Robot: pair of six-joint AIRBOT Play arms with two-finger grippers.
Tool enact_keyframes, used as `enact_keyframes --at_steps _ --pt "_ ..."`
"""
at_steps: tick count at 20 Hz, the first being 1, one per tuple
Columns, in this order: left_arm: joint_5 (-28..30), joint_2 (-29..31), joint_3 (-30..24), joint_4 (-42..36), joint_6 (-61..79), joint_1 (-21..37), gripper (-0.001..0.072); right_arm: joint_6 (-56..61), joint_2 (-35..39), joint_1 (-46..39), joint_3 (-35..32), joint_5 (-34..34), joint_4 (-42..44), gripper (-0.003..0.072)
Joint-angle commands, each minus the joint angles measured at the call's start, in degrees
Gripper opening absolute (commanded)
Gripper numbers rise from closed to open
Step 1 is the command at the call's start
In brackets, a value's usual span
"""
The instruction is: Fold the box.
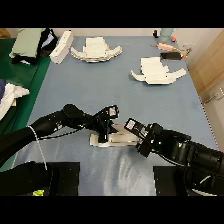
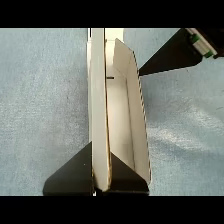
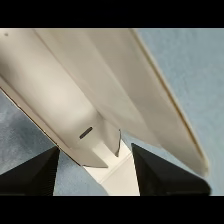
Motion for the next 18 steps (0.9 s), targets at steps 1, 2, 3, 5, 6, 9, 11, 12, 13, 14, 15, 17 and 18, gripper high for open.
enact_keyframes --at_steps 1,2,3,5,6,9,11,12,13,14,15,17,18 --pt "0.07 -0.04 0.04 0.0 0.02 0.0 0.0015 -22.05 2.89 -8.37 -3.21 -9.49 14.21 0.072" --pt "0.07 -0.04 0.04 0.0 0.02 0.0 0.0016 -30.1 3.34 -11.65 -3.21 -10.43 18.95 0.072" --pt "0.07 -0.04 0.04 0.02 0.02 -0.02 0.0016 -38.58 3.43 -15.43 -3.06 -10.84 24.7 0.072" --pt "0.07 -0.04 0.04 0.0 0.02 0.0 0.0016 -54.38 3.06 -22.49 -3.06 -9.49 37.75 0.072" --pt "0.07 -0.04 0.04 0.0 0.02 0.0 0.0015 -61.79 2.45 -26.14 -3.06 -7.61 44.57 0.072" --pt "0.07 -0.04 0.04 0.0 0.02 0.0 0.0016 -76.32 -0.15 -33.94 -3.08 -1.05 56.72 0.072" --pt "0.07 -0.04 0.04 0.0 0.02 0.0 0.0016 -83.19 -1.77 -35.12 -3.1 -0.5 60.87 0.072" --pt "0.07 -0.04 0.04 0.0 0.02 0.0 0.0015 -85.66 -2.6 -35.32 -3.1 -1.01 62.03 0.072" --pt "0.07 -0.04 0.04 0.0 0.04 0.0 0.0016 -86.82 -3.58 -35.3 -3.1 -1.42 62.31 0.072" --pt "0.07 -0.04 0.04 0.0 0.02 0.0 0.0016 -86.84 -4.44 -35.32 -3.1 -1.4 62.2 0.072" --pt "0.07 -0.04 0.04 0.0 0.02 -0.02 0.0016 -86.79 -5.14 -35.3 -3.1 -1.42 61.79 0.072" --pt "0.04 -0.04 0.04 0.02 0.02 0.0 0.0016 -85.11 -4.85 -35.3 -3.06 -1.09 60.06 0.072" --pt "0.07 -0.04 0.04 0.02 0.02 0.0 0.0016 -83.36 -4.2 -35.3 -3.06 -0.5 58.62 0.072"
